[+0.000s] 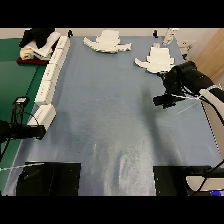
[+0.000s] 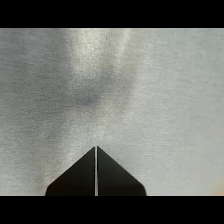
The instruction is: Fold the box.
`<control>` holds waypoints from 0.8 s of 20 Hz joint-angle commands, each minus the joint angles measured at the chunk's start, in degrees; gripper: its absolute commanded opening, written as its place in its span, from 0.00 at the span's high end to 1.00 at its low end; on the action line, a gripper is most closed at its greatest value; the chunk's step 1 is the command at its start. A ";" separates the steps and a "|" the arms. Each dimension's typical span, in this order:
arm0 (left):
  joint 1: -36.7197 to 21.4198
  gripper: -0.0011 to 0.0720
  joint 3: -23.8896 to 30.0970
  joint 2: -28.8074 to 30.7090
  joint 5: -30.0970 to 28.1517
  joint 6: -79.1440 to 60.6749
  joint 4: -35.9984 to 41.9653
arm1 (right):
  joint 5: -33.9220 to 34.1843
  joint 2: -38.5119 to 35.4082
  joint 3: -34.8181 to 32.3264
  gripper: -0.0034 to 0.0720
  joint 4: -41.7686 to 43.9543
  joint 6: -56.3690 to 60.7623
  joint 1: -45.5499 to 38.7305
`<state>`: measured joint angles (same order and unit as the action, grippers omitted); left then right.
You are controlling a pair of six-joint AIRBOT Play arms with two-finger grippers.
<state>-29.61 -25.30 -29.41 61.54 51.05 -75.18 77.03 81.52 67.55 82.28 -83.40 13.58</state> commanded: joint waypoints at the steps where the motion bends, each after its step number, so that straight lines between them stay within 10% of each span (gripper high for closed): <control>1: -3.80 0.26 -0.04 -0.11 -3.26 -1.22 -1.14 | 0.00 0.02 0.04 0.93 0.00 0.00 0.07; 16: -5.51 0.26 -0.07 -17.00 -15.85 -11.13 8.50 | 0.00 0.02 0.04 0.93 0.00 0.00 0.07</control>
<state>-34.98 -25.34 -44.01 48.25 41.39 -68.18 77.06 81.52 67.55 82.28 -83.40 13.58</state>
